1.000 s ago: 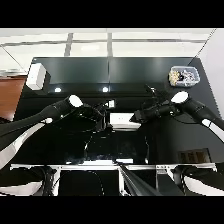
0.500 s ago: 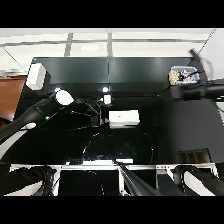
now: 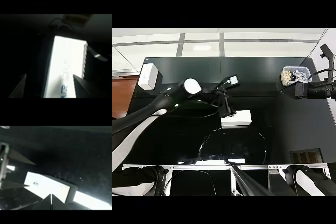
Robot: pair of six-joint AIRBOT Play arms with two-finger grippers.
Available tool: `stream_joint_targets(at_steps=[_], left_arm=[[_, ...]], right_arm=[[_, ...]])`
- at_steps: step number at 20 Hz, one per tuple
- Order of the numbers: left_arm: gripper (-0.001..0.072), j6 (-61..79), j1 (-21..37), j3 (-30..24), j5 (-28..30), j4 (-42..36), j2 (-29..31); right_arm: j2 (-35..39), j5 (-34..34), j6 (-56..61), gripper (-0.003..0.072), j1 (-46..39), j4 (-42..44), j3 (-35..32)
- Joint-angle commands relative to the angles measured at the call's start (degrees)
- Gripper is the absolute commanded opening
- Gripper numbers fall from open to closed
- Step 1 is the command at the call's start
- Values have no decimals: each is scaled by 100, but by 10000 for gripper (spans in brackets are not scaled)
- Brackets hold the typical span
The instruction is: Fold the box and place the chain.
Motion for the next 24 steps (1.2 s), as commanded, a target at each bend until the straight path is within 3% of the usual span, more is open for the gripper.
stream_joint_targets(at_steps=[1, 3, 15, 24], left_arm=[[708, -750, -85, 691, -658, -74, -754], [708, -752, -127, 793, -1010, -35, -933], [709, -750, -601, 1307, -1263, 1189, -949], [708, -973, -872, 1331, -1475, 1856, -955]], right_arm=[[13, -33, -2, 15, -17, -245, 7], [13, -59, -4, 15, -17, -350, 7], [13, -157, -4, 15, -20, -413, 7], [13, -142, -4, 15, -17, -417, 7]])
